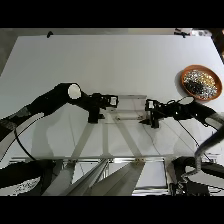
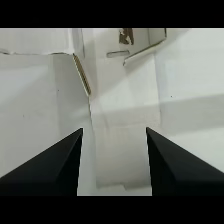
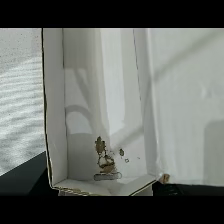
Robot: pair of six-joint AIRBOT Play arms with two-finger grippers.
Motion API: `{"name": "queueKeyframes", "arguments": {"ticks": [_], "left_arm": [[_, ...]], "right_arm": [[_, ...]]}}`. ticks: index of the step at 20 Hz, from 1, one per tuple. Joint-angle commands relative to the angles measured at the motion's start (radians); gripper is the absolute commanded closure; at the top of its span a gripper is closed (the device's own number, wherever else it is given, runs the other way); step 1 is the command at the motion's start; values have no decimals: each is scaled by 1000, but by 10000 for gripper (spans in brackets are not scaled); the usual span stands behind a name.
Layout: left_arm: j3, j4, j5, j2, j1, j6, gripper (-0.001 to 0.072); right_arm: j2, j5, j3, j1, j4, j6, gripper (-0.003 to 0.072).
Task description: Fold the box and place the chain.
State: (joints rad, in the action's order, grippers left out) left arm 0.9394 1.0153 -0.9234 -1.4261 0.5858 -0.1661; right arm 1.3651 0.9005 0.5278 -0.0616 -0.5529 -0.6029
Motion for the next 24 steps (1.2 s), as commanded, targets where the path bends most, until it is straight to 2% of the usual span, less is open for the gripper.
{"name": "queueKeyframes", "arguments": {"ticks": [1, 7, 9, 10, 18, 19, 20, 24], "left_arm": [[-6, -87, 80, -55, 11, 95, 280], [-6, -122, 108, -101, 16, 114, 289], [-6, -132, 88, -102, 21, 114, 407], [-6, -144, 74, -102, 24, 114, 443], [-6, -170, 105, -102, 63, 115, 443], [-6, -170, 105, -102, 64, 115, 486], [-6, -170, 113, -102, 67, 117, 584], [-6, -171, 177, -102, 77, 115, 600]], "right_arm": [[-1, 0, 0, 0, 0, 0, 369], [-1, 0, 0, 1, 0, 0, 369], [-1, 0, 0, 0, 0, 0, 369], [-1, 0, 0, 0, 0, 0, 369], [-1, 0, 0, 1, 0, 0, 369], [-1, 0, 0, 1, 0, 0, 369], [-1, 0, 0, 1, 0, 0, 369], [-1, 0, 0, 0, 0, 0, 369]]}}
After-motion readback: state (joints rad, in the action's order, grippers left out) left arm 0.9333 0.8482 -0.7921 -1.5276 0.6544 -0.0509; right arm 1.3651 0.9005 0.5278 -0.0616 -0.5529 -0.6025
